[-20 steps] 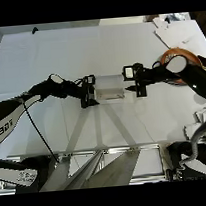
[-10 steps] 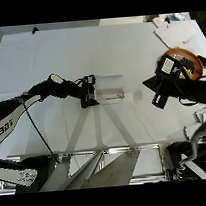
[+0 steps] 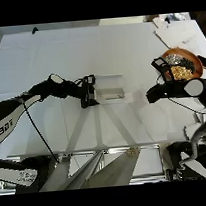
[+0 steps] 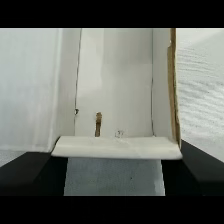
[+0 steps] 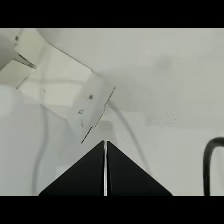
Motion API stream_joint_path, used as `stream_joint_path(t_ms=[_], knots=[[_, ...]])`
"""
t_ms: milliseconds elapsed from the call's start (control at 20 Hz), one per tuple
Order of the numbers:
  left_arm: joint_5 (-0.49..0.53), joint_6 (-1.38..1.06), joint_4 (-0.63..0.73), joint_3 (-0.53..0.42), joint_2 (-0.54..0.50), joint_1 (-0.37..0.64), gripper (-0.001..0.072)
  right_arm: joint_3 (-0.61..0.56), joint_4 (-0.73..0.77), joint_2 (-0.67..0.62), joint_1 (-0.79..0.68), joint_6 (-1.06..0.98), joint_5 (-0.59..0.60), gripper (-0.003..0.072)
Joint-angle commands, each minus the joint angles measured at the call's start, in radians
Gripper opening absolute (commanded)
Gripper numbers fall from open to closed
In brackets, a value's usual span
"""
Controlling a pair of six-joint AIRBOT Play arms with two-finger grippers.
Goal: Fold the box and place the chain.
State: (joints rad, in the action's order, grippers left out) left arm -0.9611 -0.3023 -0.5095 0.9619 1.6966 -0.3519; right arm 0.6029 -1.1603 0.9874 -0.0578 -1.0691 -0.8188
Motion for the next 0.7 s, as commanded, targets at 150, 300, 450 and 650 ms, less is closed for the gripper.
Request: stream_joint_path(t_ms=[150,300,450,650], knots=[[0.0,0.0,0.0,0.0,0.0,0.001,0.0254,-0.003,0.38,0.29,-0.069,0.208,0.039,0.0008],[0.0,0.0,0.0,0.0,0.0,0.001,0.0254,-0.003,0.567,0.332,-0.069,0.335,-0.001,0.0008],[0.0,0.0,0.0,0.0,0.0,0.001,0.0254,-0.002,0.73,0.332,-0.068,0.424,-0.054,0.0009],[0.0,0.0,0.0,0.0,0.0,0.001,0.0254,-0.002,0.814,0.325,-0.068,0.423,-0.083,0.019]])
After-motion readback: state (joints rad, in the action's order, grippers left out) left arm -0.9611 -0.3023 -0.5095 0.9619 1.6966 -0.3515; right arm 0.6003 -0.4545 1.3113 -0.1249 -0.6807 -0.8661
